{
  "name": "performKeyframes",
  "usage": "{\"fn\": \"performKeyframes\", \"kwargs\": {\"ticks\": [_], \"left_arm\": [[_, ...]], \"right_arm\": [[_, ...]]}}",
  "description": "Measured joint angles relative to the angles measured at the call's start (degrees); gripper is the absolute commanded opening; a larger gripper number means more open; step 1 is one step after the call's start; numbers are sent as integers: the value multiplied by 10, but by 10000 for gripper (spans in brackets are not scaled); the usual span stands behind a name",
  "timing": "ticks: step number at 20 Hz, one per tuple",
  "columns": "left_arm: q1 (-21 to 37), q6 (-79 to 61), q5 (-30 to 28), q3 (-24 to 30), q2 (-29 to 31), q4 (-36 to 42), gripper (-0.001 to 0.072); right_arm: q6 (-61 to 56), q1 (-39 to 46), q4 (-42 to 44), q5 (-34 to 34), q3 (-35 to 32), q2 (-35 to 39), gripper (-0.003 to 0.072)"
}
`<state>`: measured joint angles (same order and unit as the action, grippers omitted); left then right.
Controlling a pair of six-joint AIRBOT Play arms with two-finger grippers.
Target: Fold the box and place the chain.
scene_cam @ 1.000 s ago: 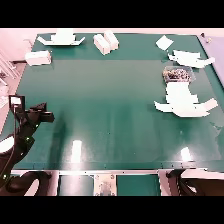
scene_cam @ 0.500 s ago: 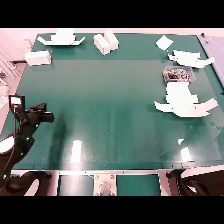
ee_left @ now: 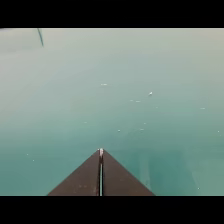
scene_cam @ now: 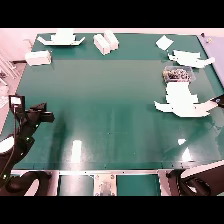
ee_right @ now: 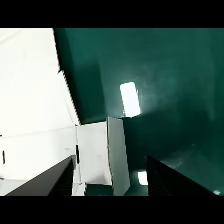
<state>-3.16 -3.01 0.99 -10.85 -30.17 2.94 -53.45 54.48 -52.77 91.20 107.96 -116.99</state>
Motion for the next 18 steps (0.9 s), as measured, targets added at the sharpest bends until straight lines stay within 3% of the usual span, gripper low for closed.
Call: {"fn": "performKeyframes", "kwargs": {"ticks": [16,17,18], "left_arm": [[0,0,0,0,0,0,20],[0,0,0,0,0,0,19],[0,0,0,0,0,0,20]], "right_arm": [[20,-5,7,47,3,-51,489],[23,-5,12,49,3,-54,471],[26,-5,16,50,3,-57,390]]}}
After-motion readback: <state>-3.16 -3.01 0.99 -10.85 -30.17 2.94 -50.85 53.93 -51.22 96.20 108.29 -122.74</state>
